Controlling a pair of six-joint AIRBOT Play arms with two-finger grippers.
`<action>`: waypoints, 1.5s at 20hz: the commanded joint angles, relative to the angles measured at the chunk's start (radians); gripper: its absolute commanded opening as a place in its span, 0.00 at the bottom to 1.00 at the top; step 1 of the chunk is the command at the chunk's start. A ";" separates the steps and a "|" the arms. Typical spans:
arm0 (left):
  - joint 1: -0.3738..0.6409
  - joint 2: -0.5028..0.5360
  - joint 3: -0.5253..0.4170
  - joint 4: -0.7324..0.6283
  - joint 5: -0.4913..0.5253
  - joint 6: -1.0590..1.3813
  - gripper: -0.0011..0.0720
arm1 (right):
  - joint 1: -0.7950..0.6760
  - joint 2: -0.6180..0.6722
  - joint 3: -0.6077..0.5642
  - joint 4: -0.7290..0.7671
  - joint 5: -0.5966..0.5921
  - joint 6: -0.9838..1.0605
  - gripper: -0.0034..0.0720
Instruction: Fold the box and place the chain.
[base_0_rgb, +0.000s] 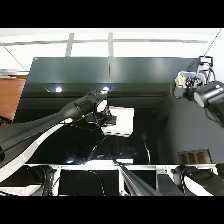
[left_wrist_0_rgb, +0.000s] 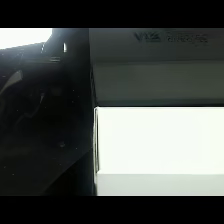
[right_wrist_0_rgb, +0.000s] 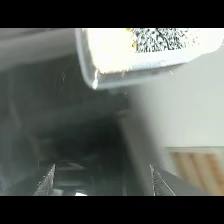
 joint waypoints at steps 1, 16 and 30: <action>0.000 0.000 0.000 0.000 0.000 0.000 0.05 | -0.225 -0.168 0.101 0.295 -0.230 -0.127 1.00; 0.000 0.000 0.000 0.000 -0.002 0.000 0.05 | -0.438 -0.742 0.781 0.753 0.156 0.080 0.79; 0.000 0.000 0.000 0.000 -0.001 0.000 0.05 | -0.434 -0.819 0.789 0.811 0.144 0.037 0.11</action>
